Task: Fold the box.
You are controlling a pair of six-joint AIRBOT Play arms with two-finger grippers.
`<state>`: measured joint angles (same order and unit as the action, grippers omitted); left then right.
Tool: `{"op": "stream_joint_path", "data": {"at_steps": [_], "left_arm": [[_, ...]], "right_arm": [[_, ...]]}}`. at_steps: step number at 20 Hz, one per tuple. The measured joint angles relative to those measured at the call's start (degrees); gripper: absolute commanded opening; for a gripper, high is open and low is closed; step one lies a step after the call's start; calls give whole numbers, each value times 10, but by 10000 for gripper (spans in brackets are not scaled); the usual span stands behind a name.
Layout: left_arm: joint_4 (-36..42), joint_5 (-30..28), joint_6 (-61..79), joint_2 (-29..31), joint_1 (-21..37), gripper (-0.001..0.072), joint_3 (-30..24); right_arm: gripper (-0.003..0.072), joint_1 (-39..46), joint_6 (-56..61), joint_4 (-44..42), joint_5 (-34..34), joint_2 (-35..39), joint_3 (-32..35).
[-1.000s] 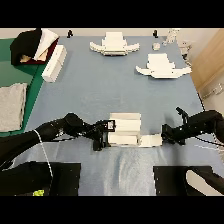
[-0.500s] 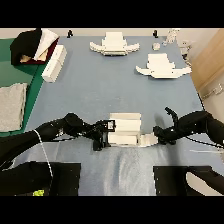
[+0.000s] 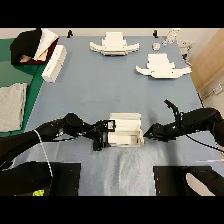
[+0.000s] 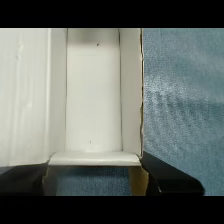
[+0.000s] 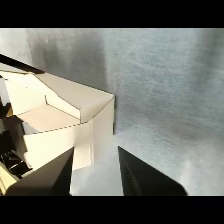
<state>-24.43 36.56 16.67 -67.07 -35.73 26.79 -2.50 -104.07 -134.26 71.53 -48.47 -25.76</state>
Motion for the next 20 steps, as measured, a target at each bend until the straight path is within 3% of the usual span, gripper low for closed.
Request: {"op": "stream_joint_path", "data": {"at_steps": [4,9,15,20], "left_arm": [[0,0,0,0,0,468,0],[0,0,0,0,0,469,0],[0,0,0,0,0,469,0],[0,0,0,0,0,468,0]], "right_arm": [[446,-21,1,-1,-14,9,-3],[444,-130,85,42,-101,3,-10],[437,-284,281,194,-147,-71,-74],[437,-389,480,359,-112,-145,-154]]}}
